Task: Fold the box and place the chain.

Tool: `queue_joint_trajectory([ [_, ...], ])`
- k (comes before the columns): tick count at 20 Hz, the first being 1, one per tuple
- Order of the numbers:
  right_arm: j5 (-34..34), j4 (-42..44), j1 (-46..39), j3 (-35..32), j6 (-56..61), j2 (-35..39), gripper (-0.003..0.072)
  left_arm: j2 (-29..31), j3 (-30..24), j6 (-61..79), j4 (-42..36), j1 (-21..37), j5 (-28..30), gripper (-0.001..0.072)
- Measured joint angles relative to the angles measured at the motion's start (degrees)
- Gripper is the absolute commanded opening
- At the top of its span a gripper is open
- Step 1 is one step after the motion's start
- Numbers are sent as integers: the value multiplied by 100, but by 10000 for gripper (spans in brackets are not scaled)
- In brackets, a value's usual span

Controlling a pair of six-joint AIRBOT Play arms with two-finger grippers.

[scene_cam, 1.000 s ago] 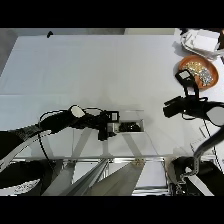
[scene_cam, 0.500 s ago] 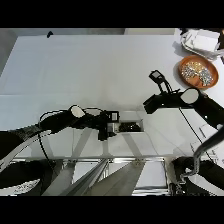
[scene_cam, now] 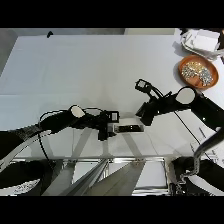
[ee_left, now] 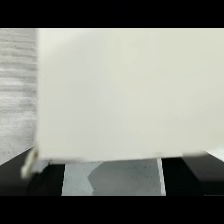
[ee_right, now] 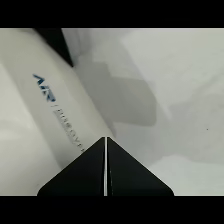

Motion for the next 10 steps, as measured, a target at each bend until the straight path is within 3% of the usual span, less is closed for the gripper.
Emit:
queue_joint_trajectory([
  [1, 42, -76, 57, -52, -26, 175, 123, 0, 0, 0, 0, 0, 0, 311],
  [3, 61, -243, 157, -188, -142, 509, 207, 0, 0, 0, 0, 0, 0, 311],
  [6, 175, -389, 315, -415, -284, 815, 208, 0, 0, 0, 0, 0, 0, 311],
  [8, 197, -435, 413, -509, -323, 890, 286, 0, 0, 0, 0, 0, 0, 311],
  [10, 197, -450, 498, -562, -382, 927, 297, 0, 0, 0, 0, 0, 0, 311],
])
